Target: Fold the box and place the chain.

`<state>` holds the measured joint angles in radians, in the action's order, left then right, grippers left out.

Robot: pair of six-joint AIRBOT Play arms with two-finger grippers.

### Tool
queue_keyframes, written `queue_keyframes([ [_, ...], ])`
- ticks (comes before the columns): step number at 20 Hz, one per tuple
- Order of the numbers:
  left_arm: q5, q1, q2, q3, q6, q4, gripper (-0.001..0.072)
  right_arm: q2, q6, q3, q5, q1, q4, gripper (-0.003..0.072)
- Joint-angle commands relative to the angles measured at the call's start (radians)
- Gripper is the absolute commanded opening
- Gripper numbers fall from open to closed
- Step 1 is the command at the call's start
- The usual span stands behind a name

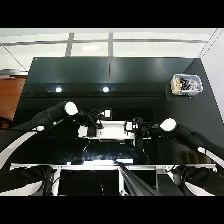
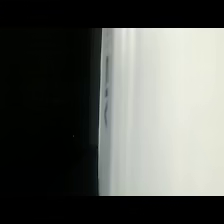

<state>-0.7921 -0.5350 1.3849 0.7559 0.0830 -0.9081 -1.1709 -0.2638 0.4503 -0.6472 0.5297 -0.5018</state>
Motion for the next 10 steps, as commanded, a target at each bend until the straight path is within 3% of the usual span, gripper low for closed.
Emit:
queue_keyframes([
  [1,0.0,0.001,0.001,0.0,0.0,0.0,0.0029,-0.003,0.002,0.0,0.005,0.0,0.004,0.0719],
  [10,0.0,0.001,0.001,0.0,0.0,0.0,0.003,-0.003,0.006,0.0,0.013,0.0,0.003,0.0719],
])
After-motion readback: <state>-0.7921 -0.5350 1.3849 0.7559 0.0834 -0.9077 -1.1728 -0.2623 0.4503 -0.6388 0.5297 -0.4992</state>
